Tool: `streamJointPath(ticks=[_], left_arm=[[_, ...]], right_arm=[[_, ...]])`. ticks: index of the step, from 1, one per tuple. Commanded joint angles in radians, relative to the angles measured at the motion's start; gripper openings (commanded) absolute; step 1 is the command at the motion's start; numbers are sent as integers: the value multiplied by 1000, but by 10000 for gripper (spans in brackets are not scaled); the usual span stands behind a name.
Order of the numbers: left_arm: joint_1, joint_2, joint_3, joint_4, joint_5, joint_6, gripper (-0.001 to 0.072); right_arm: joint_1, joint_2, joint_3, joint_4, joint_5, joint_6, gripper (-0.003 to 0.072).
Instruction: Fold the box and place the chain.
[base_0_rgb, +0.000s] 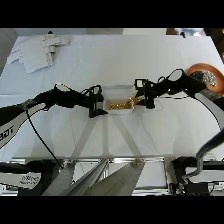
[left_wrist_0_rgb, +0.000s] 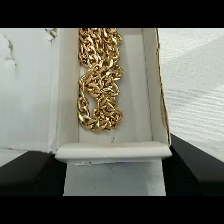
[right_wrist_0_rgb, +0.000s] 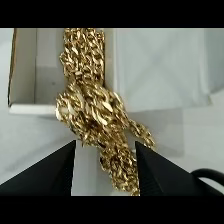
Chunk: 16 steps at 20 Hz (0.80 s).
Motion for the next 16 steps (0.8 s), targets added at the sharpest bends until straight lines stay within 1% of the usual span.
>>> streamJointPath(ticks=[1,2,4,5,9,14,16], left_arm=[[0,0,0,0,0,0,91],[0,0,0,0,0,0,91],[0,0,0,0,0,0,91],[0,0,0,0,0,0,91],[0,0,0,0,0,0,91],[0,0,0,0,0,0,91],[0,0,0,0,0,0,91]], right_arm=[[30,-42,-1,8,-33,-24,404],[32,-44,-1,5,-41,-23,368],[32,-44,-1,-8,-44,-8,89],[32,-43,0,-30,-43,16,15],[32,-24,0,-158,-43,145,14],[32,89,0,-164,-39,172,13],[32,143,0,-151,-21,172,13]])
